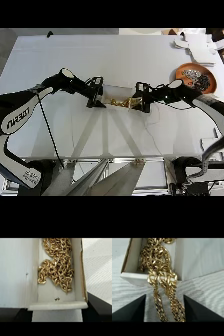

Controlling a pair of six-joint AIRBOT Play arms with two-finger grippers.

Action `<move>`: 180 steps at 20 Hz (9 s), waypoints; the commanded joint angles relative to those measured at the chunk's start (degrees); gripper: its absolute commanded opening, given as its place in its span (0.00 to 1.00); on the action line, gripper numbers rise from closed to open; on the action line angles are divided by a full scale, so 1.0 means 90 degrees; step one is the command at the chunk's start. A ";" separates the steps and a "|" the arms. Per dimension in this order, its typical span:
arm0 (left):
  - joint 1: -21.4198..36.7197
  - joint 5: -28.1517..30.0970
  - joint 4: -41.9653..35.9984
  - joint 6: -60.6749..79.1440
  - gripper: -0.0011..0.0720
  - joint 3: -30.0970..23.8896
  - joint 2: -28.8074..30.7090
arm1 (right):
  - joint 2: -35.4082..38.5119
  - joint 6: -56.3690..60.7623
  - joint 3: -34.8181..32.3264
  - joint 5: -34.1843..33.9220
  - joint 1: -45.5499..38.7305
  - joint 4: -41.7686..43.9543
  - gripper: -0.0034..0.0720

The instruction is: Fold the box and place the chain.

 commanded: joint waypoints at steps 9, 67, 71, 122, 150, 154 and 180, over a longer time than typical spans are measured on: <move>0.0002 0.0000 0.0002 0.0000 0.66 -0.0002 0.0002 | -0.0109 -0.0180 -0.0002 -0.0148 -0.0002 -0.0107 0.06; 0.0002 0.0000 0.0002 0.0000 0.66 -0.0002 0.0002 | 0.2798 0.3776 -0.0063 0.0168 0.0427 -0.1909 0.55; 0.0002 0.0000 0.0002 0.0000 0.66 -0.0002 0.0002 | 0.2353 0.2990 -0.0160 0.0219 -0.0204 -0.1887 0.55; 0.0002 0.0000 0.0002 0.0000 0.66 -0.0002 0.0002 | 0.0760 0.3417 -0.0160 -0.1166 0.0896 -0.2718 0.59; 0.0002 0.0000 0.0002 0.0000 0.66 -0.0002 0.0002 | 0.1365 0.3196 -0.0160 -0.1710 0.0896 -0.2504 0.06; 0.0002 0.0000 0.0002 0.0000 0.66 -0.0002 0.0002 | 0.2072 0.4141 -0.0158 -0.0918 0.0930 -0.2501 0.06; 0.0002 0.0000 0.0002 0.0000 0.66 -0.0002 0.0002 | 0.2402 0.6358 -0.0039 -0.4629 0.3803 -0.1625 0.35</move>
